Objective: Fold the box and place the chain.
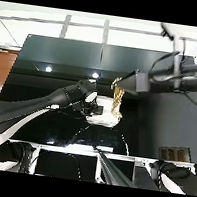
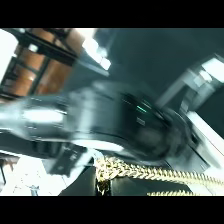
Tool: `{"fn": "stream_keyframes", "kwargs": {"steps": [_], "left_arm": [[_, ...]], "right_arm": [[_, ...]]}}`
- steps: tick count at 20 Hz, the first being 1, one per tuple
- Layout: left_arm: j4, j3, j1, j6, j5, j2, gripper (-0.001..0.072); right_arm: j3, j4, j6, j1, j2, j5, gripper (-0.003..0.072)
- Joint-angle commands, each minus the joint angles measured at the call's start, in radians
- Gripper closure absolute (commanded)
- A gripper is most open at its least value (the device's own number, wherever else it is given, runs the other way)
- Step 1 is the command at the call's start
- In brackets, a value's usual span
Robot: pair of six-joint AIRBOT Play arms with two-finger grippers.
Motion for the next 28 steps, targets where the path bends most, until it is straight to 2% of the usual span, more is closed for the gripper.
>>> {"fn": "stream_keyframes", "kwargs": {"steps": [1,6,11,13,14,15,16,19,22,24,26,27,28], "left_arm": [[0.000,0.000,0.001,0.000,0.000,0.000,0.0680],[0.000,0.000,0.001,0.000,-0.001,0.000,0.0680],[0.000,0.000,0.001,0.000,0.000,0.000,0.0679],[0.000,0.000,0.001,0.000,0.000,0.000,0.0680],[0.000,0.000,0.001,0.000,0.000,0.000,0.0680],[0.000,0.000,0.001,0.000,-0.001,0.000,0.0680],[0.000,0.000,0.001,0.000,-0.001,0.000,0.0680],[0.000,0.000,0.001,0.000,-0.005,0.000,0.0680],[0.001,0.000,0.001,0.000,-0.023,0.000,0.0680],[0.001,0.000,0.001,0.000,-0.023,0.000,0.0680],[0.000,0.000,0.001,0.000,-0.022,0.000,0.0680],[0.000,0.000,0.001,0.000,-0.022,0.000,0.0680],[0.000,0.000,0.001,0.000,-0.023,0.000,0.0680]], "right_arm": [[-0.130,-0.047,-0.001,-0.003,0.000,-0.045,0.0673],[-0.278,-0.080,0.008,-0.002,0.000,-0.133,0.0672],[-0.474,-0.079,0.007,0.071,-0.002,-0.370,0.0671],[-0.512,-0.086,0.004,0.103,-0.015,-0.426,0.0668],[-0.513,-0.099,0.004,0.105,-0.020,-0.436,0.0581],[-0.513,-0.108,0.004,0.098,-0.019,-0.445,0.0361],[-0.511,-0.107,-0.001,0.082,-0.019,-0.436,0.0291],[-0.463,-0.156,-0.141,-0.041,-0.013,-0.233,0.0292],[-0.466,-0.364,-0.219,-0.173,0.024,-0.097,0.0292],[-0.537,-0.389,-0.339,-0.189,0.030,-0.121,0.0292],[-0.624,-0.335,-0.388,-0.159,0.030,-0.273,0.0290],[-0.657,-0.332,-0.427,-0.129,0.030,-0.357,0.0200],[-0.684,-0.342,-0.481,-0.089,0.030,-0.435,-0.0034]]}}
